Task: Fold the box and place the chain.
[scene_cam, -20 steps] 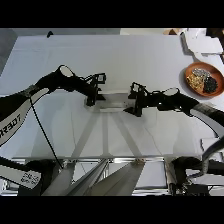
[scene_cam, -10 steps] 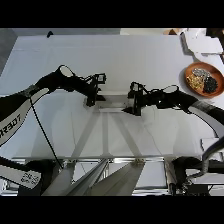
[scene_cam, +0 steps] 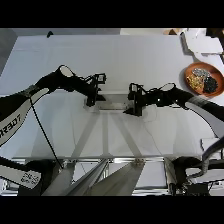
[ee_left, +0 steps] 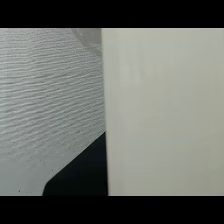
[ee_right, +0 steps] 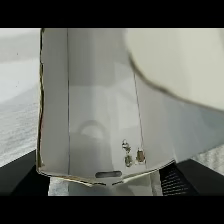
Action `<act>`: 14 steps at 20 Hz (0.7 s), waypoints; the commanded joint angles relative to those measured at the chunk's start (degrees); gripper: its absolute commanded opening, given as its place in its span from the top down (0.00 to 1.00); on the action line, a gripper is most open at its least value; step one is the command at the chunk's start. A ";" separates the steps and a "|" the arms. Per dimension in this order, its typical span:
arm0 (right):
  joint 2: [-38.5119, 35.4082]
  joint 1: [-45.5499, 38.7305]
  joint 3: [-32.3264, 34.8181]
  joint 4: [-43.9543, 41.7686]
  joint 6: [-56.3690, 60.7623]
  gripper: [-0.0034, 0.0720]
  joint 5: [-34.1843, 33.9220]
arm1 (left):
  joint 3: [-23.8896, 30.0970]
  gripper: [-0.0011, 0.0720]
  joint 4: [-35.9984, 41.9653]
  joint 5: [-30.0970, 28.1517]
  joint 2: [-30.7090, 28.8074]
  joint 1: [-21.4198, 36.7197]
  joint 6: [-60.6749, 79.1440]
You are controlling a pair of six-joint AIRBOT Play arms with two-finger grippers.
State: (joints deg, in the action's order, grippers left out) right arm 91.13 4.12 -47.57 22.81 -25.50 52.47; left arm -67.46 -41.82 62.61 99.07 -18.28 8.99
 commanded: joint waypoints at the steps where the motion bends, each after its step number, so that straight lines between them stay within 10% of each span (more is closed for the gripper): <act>1: 0.17 -0.09 -0.15 -0.11 -0.20 0.04 0.59 | 0.00 0.97 0.00 -0.04 0.02 -0.02 0.00; 14: 0.55 1.70 -0.15 -0.13 -3.58 0.04 0.02 | 0.00 0.97 0.00 -0.04 0.02 -0.02 0.00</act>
State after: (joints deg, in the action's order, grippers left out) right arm 91.64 5.76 -47.72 21.80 -28.95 52.53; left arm -67.46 -41.82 62.65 99.04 -18.28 9.02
